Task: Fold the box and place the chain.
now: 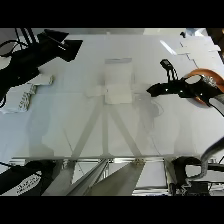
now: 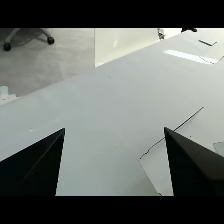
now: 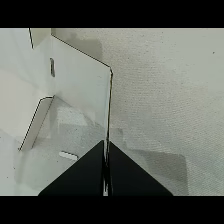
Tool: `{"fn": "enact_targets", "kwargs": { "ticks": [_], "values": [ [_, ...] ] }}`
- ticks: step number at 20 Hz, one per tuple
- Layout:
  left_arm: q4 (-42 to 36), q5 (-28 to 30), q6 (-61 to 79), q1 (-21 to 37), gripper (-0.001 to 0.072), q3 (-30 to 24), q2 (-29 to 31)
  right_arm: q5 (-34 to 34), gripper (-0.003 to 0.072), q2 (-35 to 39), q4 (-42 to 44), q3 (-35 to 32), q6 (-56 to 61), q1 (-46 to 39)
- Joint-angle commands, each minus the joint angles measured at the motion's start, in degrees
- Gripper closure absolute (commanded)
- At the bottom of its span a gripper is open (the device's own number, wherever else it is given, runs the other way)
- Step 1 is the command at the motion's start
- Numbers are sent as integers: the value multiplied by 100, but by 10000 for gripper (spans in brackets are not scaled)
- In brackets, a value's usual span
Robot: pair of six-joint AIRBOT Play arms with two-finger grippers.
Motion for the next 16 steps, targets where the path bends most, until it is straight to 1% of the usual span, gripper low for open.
{"fn": "enact_targets", "kwargs": {
  "ticks": [1,2,3,4,6,7,8,9,11,13,14,16],
  "values": [
    [85,-413,-46,11,13,275,-313,2,676,-4,2,2,2,7],
    [92,-669,-55,11,14,518,-507,2,676,-4,2,2,2,7],
    [168,-935,-245,11,50,822,-745,2,676,-4,2,2,2,7],
    [433,-1178,-638,11,78,1145,-992,2,676,-4,2,2,2,7],
    [1342,-1698,-1644,11,68,1845,-1589,2,676,-4,4,2,2,7],
    [1814,-1947,-1950,11,51,2124,-1882,2,676,-4,4,2,2,7],
    [2146,-2184,-2221,11,48,2358,-2184,2,676,-4,4,2,2,7],
    [2312,-2428,-2614,13,48,2575,-2476,2,676,-4,4,2,2,7],
    [2382,-3045,-3348,44,48,3095,-3161,2,676,-4,4,2,2,7],
    [2382,-3526,-3609,24,32,3554,-3770,2,676,-4,4,2,2,7],
    [2380,-3637,-3692,-7,8,3720,-4004,2,676,-4,4,2,2,7],
    [2389,-3569,-3794,-76,8,3873,-4310,2,676,-4,4,2,2,7]
  ]
}}
